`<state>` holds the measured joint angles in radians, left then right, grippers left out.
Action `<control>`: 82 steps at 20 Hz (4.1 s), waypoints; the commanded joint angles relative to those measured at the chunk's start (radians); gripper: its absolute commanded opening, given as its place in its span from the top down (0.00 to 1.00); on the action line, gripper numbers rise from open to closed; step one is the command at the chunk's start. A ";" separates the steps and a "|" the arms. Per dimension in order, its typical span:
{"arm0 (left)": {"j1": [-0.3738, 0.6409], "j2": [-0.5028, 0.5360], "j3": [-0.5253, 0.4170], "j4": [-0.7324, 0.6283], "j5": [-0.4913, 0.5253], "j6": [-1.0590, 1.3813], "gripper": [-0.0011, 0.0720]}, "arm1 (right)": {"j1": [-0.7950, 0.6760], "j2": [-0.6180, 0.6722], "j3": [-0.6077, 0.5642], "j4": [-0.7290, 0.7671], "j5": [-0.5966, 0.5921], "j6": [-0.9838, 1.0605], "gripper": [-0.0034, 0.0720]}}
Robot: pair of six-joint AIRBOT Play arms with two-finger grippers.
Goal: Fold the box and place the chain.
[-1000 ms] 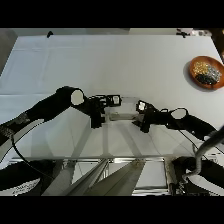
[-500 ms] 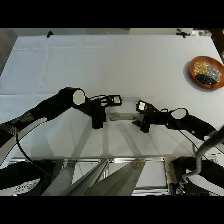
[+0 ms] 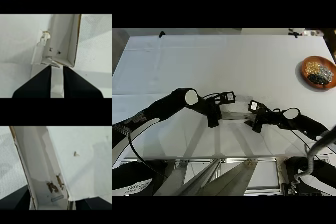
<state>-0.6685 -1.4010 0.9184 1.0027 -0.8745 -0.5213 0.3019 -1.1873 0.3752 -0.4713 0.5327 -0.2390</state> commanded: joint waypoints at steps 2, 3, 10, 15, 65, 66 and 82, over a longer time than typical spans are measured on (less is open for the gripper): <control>-0.032 -0.001 0.000 -0.014 0.090 0.003 0.77 | 0.000 0.001 0.000 0.000 0.002 0.000 0.41; -0.039 -0.004 0.000 -0.014 0.106 0.003 0.78 | 0.000 0.001 0.000 0.000 0.002 0.000 0.41; -0.050 -0.040 0.000 -0.016 0.124 0.002 0.67 | 0.000 0.001 0.000 0.000 0.002 0.000 0.41; -0.051 -0.040 0.000 -0.026 0.135 0.056 0.42 | 0.000 0.001 0.000 0.000 0.002 0.000 0.41; 0.335 -0.109 0.000 -0.111 -0.264 -0.786 0.98 | 0.000 0.001 0.000 0.000 0.002 0.000 0.41; 0.327 -0.116 0.000 -0.111 -0.265 -0.784 0.98 | 0.000 0.001 0.000 0.000 0.002 0.000 0.41; 0.219 -0.154 0.000 -0.241 -0.201 -0.595 0.97 | 0.000 0.001 0.000 0.000 0.002 0.000 0.41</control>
<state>-0.4500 -1.5661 0.9173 0.8253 -1.0779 -1.1637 0.3012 -1.1866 0.3752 -0.4732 0.5350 -0.2390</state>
